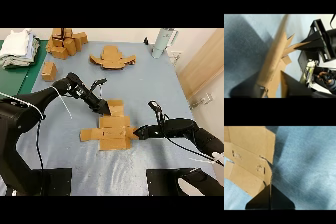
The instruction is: Fold the box.
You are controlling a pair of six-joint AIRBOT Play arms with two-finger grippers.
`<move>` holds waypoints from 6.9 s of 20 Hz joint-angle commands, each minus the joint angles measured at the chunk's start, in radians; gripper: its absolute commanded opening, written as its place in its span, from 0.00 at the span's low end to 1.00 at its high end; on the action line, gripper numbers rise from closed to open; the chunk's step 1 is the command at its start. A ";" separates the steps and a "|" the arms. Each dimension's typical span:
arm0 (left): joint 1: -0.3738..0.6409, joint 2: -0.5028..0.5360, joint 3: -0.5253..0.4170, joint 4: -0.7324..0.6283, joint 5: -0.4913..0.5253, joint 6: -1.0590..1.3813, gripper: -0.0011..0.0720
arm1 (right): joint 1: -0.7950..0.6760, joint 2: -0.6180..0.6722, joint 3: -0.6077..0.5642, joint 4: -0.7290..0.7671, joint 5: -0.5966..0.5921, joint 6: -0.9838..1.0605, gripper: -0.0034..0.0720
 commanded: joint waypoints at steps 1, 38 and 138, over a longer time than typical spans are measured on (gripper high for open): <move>-0.002 -0.011 0.024 -0.006 -0.034 0.040 0.34 | 0.001 0.000 0.000 -0.001 0.001 0.000 0.05; -0.165 0.418 -0.533 -0.190 0.427 0.902 0.03 | -0.130 -0.018 0.246 -0.087 0.105 0.301 0.09; -0.165 0.430 -0.575 -0.184 0.435 0.917 0.03 | 1.034 -0.047 0.129 -1.230 -0.045 0.805 0.72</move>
